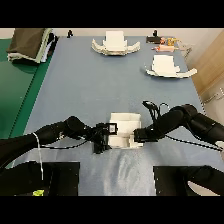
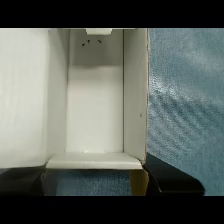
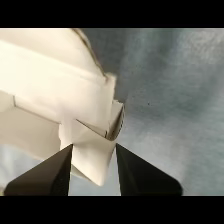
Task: Fold the box.
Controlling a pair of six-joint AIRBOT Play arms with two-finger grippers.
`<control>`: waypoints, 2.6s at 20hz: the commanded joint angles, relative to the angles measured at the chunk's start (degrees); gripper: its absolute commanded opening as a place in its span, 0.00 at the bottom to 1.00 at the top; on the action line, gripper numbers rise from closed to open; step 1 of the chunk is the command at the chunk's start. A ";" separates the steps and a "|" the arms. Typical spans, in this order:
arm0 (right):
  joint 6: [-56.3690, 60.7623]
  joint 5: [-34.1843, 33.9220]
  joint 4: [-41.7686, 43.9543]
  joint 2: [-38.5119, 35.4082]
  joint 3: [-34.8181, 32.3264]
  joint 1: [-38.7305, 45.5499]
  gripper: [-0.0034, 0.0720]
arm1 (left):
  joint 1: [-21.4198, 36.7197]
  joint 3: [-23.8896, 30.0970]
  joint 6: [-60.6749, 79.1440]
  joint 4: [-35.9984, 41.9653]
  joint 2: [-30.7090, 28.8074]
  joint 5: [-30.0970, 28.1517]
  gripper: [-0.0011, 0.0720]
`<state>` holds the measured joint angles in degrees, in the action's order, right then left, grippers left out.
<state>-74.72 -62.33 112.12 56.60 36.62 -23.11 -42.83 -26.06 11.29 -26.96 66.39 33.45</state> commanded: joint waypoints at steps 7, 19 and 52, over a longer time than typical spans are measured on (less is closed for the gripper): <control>28.79 -6.73 -23.69 9.92 10.16 -16.26 0.58 | -0.02 0.00 0.02 0.00 0.04 -0.02 0.72; 35.71 -7.17 -23.78 14.64 10.21 -17.62 0.58 | -0.02 0.00 0.02 0.00 0.04 -0.04 0.72; 25.92 -23.47 -30.27 3.13 17.16 -9.20 0.05 | -0.02 0.00 0.02 0.00 0.04 -0.02 0.72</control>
<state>-45.84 -84.09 82.35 60.16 53.78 -36.93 -42.83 -26.06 11.29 -26.94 66.39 33.43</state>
